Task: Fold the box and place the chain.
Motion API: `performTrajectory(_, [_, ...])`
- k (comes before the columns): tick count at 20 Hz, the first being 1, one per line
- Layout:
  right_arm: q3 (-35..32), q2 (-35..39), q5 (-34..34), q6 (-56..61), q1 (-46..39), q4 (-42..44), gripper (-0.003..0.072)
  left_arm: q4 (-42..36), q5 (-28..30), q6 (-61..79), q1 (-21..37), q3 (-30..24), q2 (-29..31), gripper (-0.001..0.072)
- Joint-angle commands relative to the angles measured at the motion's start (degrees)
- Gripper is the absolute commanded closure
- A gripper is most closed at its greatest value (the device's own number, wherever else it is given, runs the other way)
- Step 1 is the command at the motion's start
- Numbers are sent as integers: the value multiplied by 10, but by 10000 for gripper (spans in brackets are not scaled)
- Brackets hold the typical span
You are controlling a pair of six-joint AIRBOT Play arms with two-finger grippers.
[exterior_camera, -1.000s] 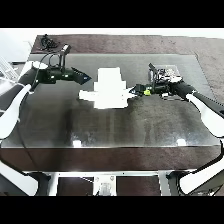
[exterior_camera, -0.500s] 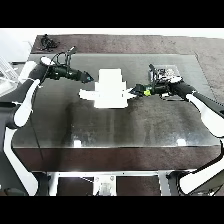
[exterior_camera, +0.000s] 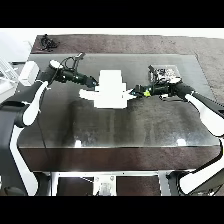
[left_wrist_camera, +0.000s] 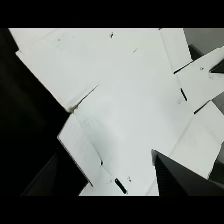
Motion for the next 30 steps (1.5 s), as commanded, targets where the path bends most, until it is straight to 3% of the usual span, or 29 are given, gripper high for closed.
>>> performTrajectory(1, [0,-1,0,-1,0,-6,677,-1,10,-1,-8,6,-12,54])
performTrajectory(7, [0,-1,0,-21,0,-13,677,-13,8,-17,-9,43,-37,54])
performTrajectory(18, [0,-1,0,-31,0,-13,677,-20,-12,-14,-31,44,-59,55])
performTrajectory(20, [0,-1,0,-34,0,-13,677,-27,2,-10,-33,45,-59,167])
performTrajectory(27, [0,-1,0,-47,0,-13,676,-32,14,1,-33,64,-59,168])
performTrajectory(30, [0,-1,0,-47,0,-13,676,-32,-3,4,-33,64,-62,233])
